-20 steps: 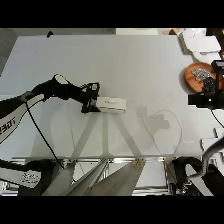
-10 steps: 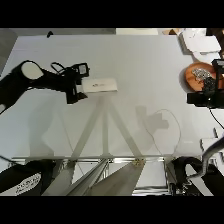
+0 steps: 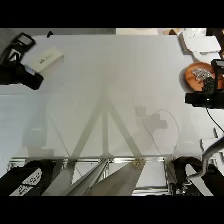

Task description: Fold the box and place the chain.

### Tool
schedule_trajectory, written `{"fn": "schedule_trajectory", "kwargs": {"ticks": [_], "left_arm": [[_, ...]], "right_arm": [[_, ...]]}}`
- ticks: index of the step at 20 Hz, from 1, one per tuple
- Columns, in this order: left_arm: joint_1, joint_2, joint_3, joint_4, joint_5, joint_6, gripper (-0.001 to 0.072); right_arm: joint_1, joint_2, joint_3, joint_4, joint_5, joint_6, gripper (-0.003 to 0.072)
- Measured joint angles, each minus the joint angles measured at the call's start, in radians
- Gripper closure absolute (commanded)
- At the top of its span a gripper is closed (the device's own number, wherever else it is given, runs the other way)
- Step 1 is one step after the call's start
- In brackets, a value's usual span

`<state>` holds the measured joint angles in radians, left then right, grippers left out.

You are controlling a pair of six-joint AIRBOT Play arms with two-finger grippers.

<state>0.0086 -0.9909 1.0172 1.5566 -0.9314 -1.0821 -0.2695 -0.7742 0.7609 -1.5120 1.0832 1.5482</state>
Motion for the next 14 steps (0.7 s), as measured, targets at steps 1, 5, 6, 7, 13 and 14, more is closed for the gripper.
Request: {"fn": "schedule_trajectory", "kwargs": {"ticks": [1, 5, 6, 7, 13, 14], "left_arm": [[0.045, -0.003, 0.000, -0.037, 0.042, -0.037, 0.0698], [0.197, -0.045, 0.000, -0.219, 0.241, -0.113, 0.0697], [0.220, -0.067, 0.000, -0.246, 0.280, -0.119, 0.0696], [0.236, -0.091, 0.000, -0.264, 0.306, -0.118, 0.0696], [0.266, -0.318, 0.000, -0.321, 0.451, -0.083, 0.0615], [0.267, -0.356, 0.000, -0.323, 0.469, -0.080, 0.0545]], "right_arm": [[0.000, 0.000, 0.000, 0.002, 0.000, 0.000, 0.0675], [0.000, 0.000, 0.000, 0.005, -0.004, 0.000, 0.0675], [0.000, 0.000, 0.000, 0.005, -0.004, 0.000, 0.0675], [0.000, 0.000, 0.000, 0.005, -0.005, 0.000, 0.0675], [0.000, 0.000, 0.000, 0.005, -0.006, 0.000, 0.0675], [0.000, 0.000, 0.000, 0.005, -0.007, 0.000, 0.0675]]}}
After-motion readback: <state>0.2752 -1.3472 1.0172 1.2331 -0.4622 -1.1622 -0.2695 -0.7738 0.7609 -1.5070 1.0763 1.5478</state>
